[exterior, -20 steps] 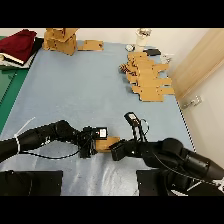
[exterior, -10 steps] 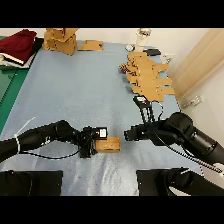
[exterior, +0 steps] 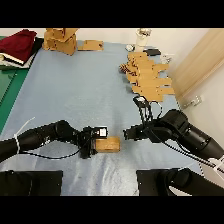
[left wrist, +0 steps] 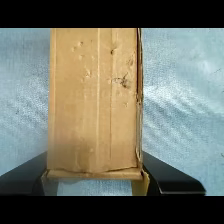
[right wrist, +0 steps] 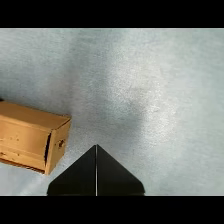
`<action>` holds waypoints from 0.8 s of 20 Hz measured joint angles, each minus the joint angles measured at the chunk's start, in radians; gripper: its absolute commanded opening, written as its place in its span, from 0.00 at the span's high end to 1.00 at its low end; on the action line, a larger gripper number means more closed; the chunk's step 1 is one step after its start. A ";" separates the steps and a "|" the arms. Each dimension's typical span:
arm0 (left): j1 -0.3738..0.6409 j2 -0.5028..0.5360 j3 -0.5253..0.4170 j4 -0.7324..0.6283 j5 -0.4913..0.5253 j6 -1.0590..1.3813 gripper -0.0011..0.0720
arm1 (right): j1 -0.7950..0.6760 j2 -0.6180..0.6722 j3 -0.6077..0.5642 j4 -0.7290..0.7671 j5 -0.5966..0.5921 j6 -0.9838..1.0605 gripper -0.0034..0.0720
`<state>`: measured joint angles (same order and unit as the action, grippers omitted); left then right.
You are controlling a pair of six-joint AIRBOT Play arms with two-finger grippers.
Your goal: Fold the box.
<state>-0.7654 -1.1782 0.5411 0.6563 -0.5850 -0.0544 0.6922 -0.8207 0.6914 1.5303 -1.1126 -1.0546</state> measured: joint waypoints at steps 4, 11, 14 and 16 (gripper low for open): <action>0.059 0.056 0.020 0.010 0.002 -0.122 0.37 | 0.000 -0.003 0.000 -0.059 -0.002 0.076 0.95; 0.401 0.063 0.146 0.208 0.092 -0.462 0.37 | 0.000 -0.034 0.000 -0.152 0.048 0.190 0.95; 0.600 -0.047 0.285 0.249 0.127 -0.563 0.37 | 0.000 -0.072 0.000 -0.162 0.083 0.200 0.95; 0.718 -0.149 0.403 0.261 0.127 -0.625 0.37 | 0.000 -0.104 0.000 -0.166 0.097 0.204 0.95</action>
<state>-0.0475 -1.3273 0.9440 0.9176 -0.4576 -0.6796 0.6918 -0.9245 0.6918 1.3647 -1.0157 -0.8505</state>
